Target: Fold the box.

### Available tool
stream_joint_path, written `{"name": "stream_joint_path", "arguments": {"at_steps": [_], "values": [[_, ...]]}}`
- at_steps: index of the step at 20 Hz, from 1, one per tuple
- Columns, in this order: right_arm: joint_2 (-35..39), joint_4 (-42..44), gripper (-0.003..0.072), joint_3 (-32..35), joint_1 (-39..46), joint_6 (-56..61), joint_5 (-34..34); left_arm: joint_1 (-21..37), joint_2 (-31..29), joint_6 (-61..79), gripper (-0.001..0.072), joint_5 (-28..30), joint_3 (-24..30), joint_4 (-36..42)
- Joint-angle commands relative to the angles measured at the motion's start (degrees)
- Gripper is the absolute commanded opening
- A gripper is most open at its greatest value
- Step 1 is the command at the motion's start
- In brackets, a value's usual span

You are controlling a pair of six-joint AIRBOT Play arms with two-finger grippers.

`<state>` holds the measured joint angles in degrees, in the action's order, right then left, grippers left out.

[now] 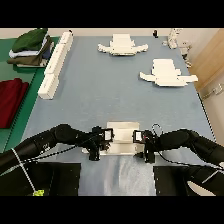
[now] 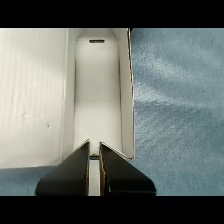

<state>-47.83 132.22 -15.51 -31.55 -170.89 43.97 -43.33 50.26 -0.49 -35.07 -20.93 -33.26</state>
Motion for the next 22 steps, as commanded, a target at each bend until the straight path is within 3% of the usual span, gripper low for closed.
{"name": "stream_joint_path", "arguments": {"at_steps": [1, 2, 3, 9, 10, 11, 12, 13, 15, 18, 22], "values": [[0.0, 0.0, 0.0489, 0.0, 0.0, 0.0, 0.0, -0.7, 0.3, 0.7, 0.0208, 0.3, 0.0, 1.1], [0.0, 0.0, 0.0488, 0.0, 0.0, 0.0, 0.0, -0.7, 0.5, 0.7, 0.0435, 0.0, 0.0, 1.1], [0.0, 0.0, 0.0488, 0.0, 0.0, 0.0, 0.0, -0.7, 0.6, 0.5, 0.0543, 0.0, 0.0, 1.0], [0.0, 0.0, 0.0489, 0.0, 0.0, 0.0, 0.0, -0.6, 0.5, -1.1, 0.0541, 0.0, 0.0, 0.1], [0.0, 0.0, 0.0489, 0.0, 0.0, 0.0, 0.0, -0.6, 0.5, -1.1, 0.0526, 0.1, 0.0, -0.3], [0.0, 0.0, 0.0488, 0.0, 0.0, 0.0, 0.0, -0.6, 0.5, -2.4, 0.0329, 0.1, -0.1, -1.2], [0.0, 0.0, 0.0488, 0.0, 0.0, 0.0, 0.0, -0.6, 0.5, -4.8, 0.0085, 0.0, -0.5, -3.5], [0.0, 0.0, 0.0489, 0.0, 0.0, 0.0, 0.0, -0.5, 0.5, -9.6, 0.0015, 0.0, -1.0, -6.8], [0.0, 0.0, 0.0489, 0.0, 0.0, 0.0, 0.0, -0.5, 0.4, -24.9, 0.0015, -0.7, -2.8, -16.7], [0.0, 0.0, 0.0488, 0.0, 0.0, 0.0, 0.0, 0.1, -1.1, -48.4, 0.0015, -8.8, -7.7, -32.7], [0.0, 0.0, 0.0488, 0.0, 0.0, 0.0, 0.0, 4.7, -6.0, -69.8, 0.0015, -20.1, -11.8, -42.2]]}}
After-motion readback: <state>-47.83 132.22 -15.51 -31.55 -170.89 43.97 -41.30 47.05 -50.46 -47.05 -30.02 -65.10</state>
